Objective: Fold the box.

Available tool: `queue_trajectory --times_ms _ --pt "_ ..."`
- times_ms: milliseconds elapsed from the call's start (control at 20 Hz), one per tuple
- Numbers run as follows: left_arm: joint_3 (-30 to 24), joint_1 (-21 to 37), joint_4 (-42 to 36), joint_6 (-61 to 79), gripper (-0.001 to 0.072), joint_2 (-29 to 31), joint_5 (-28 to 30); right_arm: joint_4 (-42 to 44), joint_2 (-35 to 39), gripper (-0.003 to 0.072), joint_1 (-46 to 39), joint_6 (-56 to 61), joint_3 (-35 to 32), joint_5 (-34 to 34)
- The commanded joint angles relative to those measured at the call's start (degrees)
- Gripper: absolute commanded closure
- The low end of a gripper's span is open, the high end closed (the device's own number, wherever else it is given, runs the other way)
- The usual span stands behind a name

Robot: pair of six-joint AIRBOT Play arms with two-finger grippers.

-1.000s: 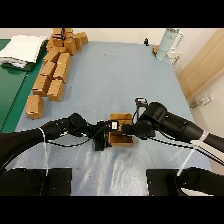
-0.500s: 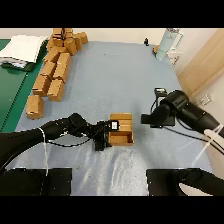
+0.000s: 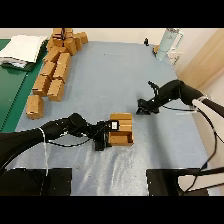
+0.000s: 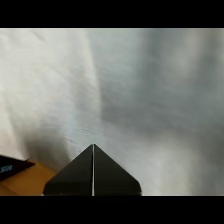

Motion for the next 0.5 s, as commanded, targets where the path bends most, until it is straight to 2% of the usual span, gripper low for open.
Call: queue_trajectory --times_ms 0,250,450 --pt "0.02 -0.04 0.00 0.00 0.0245 0.02 0.02 8.00 -7.21 0.0685 0.39 -15.21 7.85 -8.20" --pt "0.02 -0.04 0.00 0.00 0.0245 0.02 0.02 6.99 -4.59 0.0685 4.70 -21.44 7.58 -11.28" --pt "0.02 -0.04 0.00 0.00 0.0245 0.02 0.00 6.38 0.94 0.0685 8.26 -23.69 0.20 -7.37"
